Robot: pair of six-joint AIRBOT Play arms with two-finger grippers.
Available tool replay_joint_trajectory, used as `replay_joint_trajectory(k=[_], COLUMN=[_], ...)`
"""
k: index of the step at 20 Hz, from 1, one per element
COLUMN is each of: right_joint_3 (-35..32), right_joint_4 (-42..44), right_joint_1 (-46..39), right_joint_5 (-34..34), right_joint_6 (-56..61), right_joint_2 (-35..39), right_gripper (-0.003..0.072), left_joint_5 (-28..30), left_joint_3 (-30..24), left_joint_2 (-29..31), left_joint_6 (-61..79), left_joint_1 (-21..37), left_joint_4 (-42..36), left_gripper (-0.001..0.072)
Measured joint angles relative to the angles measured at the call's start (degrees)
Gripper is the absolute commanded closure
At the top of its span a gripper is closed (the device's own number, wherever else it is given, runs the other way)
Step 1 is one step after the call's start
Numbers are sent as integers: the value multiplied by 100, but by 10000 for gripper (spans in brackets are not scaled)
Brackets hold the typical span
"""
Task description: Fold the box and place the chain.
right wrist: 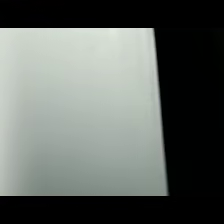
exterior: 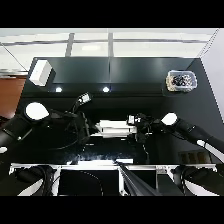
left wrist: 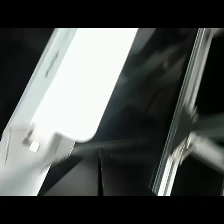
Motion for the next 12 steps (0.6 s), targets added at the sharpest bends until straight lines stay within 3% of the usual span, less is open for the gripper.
replay_joint_trajectory(k=[8, 12], right_joint_3=[0, 0], right_joint_4=[0, 2], right_joint_1=[0, 0], right_joint_5=[2, 0], right_joint_6=[0, 0], right_joint_2=[0, 0], right_gripper=[254, 255], left_joint_5=[2430, 3071], left_joint_3=[-192, -197], left_joint_2=[-643, -1060], left_joint_6=[-127, -101], left_joint_1=[-546, -592], left_joint_4=[-1309, -1611], left_gripper=[682, 683])
